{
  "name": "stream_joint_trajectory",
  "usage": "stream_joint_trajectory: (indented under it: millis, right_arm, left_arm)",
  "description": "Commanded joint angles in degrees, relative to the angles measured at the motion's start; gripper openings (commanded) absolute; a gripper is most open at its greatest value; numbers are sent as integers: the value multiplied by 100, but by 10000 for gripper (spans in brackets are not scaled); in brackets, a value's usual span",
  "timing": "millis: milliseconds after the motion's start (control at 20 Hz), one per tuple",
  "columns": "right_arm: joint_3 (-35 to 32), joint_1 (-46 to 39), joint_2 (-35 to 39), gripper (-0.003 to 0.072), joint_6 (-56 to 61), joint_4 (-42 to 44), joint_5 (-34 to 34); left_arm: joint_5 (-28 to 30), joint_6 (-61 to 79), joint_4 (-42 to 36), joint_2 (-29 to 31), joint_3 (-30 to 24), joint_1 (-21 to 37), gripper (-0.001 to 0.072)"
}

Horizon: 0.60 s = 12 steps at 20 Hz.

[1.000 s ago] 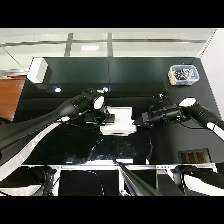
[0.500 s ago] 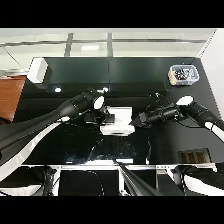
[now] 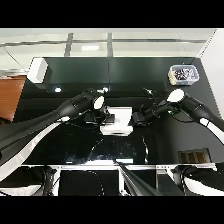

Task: Fold the box and place the chain.

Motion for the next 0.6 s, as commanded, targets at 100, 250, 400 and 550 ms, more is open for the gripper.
stream_joint_trajectory:
  millis: [100,250,400,550]
  right_arm:
    - [389,621,-2,321,1484,-1217,-258]
    - [566,894,-15,302,2103,-1681,-284]
    - [717,1119,-17,302,2573,-2094,-295]
    - [802,1294,-44,302,2859,-2127,-310]
  left_arm:
    - [2,2,0,0,2,4,26]
    - [4,2,0,0,2,4,25]
    - [2,2,2,0,2,4,25]
    - [2,2,0,0,2,4,25]
